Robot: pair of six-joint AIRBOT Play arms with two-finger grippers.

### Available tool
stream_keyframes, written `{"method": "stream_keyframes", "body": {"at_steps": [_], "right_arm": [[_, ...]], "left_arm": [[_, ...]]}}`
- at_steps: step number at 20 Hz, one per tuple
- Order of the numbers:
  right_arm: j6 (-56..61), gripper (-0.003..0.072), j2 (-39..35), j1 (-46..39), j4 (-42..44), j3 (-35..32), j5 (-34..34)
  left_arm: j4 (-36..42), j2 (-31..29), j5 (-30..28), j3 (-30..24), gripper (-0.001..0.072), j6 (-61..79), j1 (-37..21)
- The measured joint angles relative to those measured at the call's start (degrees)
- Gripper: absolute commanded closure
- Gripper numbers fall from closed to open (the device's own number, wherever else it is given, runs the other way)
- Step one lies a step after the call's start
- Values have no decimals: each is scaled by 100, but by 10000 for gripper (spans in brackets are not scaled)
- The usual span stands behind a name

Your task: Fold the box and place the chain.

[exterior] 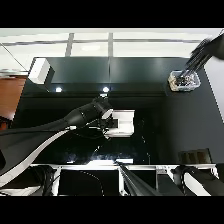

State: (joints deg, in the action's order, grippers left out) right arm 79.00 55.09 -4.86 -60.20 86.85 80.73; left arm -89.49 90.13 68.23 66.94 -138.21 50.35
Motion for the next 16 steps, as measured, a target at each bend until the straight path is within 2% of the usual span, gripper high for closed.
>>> {"method": "stream_keyframes", "body": {"at_steps": [3,8,12,16], "right_arm": [[-297,651,-393,817,15,-802,282],[-382,650,-586,2046,201,-1746,457],[-275,650,-612,2653,428,-2240,-120],[-221,650,-520,2894,511,-2568,-702]], "left_arm": [[0,0,-2,0,680,0,0],[0,0,-2,0,680,0,0],[-2,0,-7,0,680,0,0],[-2,0,-11,0,680,0,0]]}}
